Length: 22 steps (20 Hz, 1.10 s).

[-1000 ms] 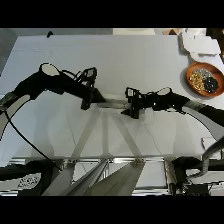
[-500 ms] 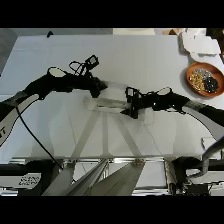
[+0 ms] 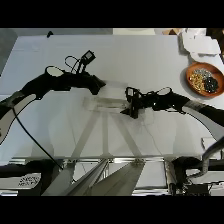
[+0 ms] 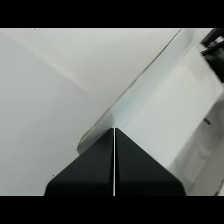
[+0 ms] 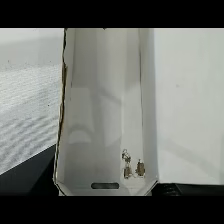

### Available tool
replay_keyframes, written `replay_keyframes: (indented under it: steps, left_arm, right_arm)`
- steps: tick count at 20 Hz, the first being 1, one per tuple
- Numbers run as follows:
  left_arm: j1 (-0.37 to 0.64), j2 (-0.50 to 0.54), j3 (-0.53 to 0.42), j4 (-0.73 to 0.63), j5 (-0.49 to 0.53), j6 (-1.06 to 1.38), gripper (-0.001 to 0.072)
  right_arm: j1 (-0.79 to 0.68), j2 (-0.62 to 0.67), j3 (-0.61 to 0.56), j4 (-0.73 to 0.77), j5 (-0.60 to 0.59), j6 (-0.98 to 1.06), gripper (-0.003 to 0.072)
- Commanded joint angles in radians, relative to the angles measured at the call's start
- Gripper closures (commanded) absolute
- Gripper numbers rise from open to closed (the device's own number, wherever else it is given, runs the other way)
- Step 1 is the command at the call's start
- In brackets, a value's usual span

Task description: Fold the box and place the chain.

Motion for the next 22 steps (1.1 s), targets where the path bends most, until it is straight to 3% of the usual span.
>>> replay_keyframes:
  steps: [1, 4, 8, 11, 22]
  left_arm:
    - [0.020, 0.077, 0.000, 0.011, -0.101, -0.015, 0.0700]
    - [0.074, 0.140, 0.000, 0.072, -0.214, -0.053, 0.0700]
    - [0.143, 0.175, 0.000, 0.278, -0.317, -0.052, 0.0701]
    - [0.151, 0.174, -0.001, 0.409, -0.323, -0.050, 0.0700]
    - [0.094, 0.132, -0.042, 0.480, -0.312, -0.012, 0.0701]
  right_arm:
    - [0.000, -0.001, 0.000, 0.002, 0.001, 0.001, 0.0251]
    - [0.000, -0.001, 0.000, 0.002, 0.001, 0.001, 0.0251]
    - [0.000, -0.001, 0.000, 0.001, 0.001, 0.001, 0.0251]
    - [0.000, -0.001, 0.000, 0.001, 0.001, 0.001, 0.0251]
    - [0.000, -0.001, 0.000, 0.001, 0.001, 0.001, 0.0251]
